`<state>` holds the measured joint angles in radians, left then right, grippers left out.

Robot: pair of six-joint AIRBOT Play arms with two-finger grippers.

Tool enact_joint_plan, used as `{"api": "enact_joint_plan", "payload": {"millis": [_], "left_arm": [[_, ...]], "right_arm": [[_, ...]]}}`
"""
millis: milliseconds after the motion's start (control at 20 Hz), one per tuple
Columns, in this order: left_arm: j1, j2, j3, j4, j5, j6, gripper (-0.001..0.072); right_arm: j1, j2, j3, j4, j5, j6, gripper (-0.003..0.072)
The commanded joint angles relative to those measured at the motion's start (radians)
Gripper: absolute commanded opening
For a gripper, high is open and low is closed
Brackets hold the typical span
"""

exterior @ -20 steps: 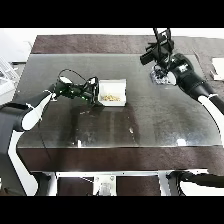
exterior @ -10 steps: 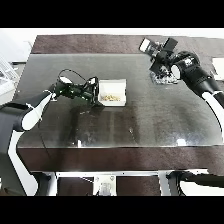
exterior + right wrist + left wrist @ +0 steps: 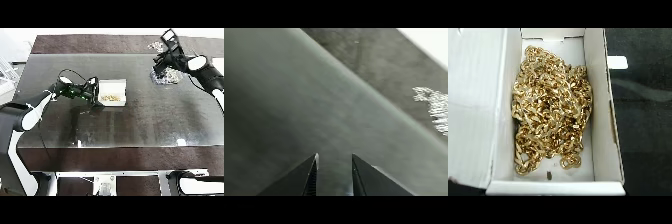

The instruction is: Fold the box and place the chain.

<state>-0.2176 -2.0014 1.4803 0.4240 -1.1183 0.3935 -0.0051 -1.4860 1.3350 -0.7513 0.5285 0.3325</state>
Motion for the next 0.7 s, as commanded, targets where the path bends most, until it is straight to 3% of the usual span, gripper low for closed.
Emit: {"api": "enact_joint_plan", "payload": {"millis": [0,250,400,500,650], "left_arm": [[0.0,0.001,0.001,0.0,0.0,0.0,0.0487],[0.0,0.001,0.001,0.0,0.0,0.0,0.0487],[0.0,0.001,0.001,0.0,0.0,0.0,0.0487],[0.0,0.001,0.001,0.0,0.0,0.0,0.0487],[0.0,0.001,0.001,0.0,0.0,0.0,0.0487]], "right_arm": [[-0.04,-0.068,0.003,0.492,0.253,-0.203,0.0262],[0.014,-0.237,0.108,0.507,0.364,-0.201,0.0253],[0.04,-0.301,0.176,0.478,0.405,-0.151,0.0188],[0.062,-0.337,0.227,0.38,0.476,-0.097,0.019],[0.095,-0.348,0.253,0.24,0.487,-0.057,0.0193]]}}
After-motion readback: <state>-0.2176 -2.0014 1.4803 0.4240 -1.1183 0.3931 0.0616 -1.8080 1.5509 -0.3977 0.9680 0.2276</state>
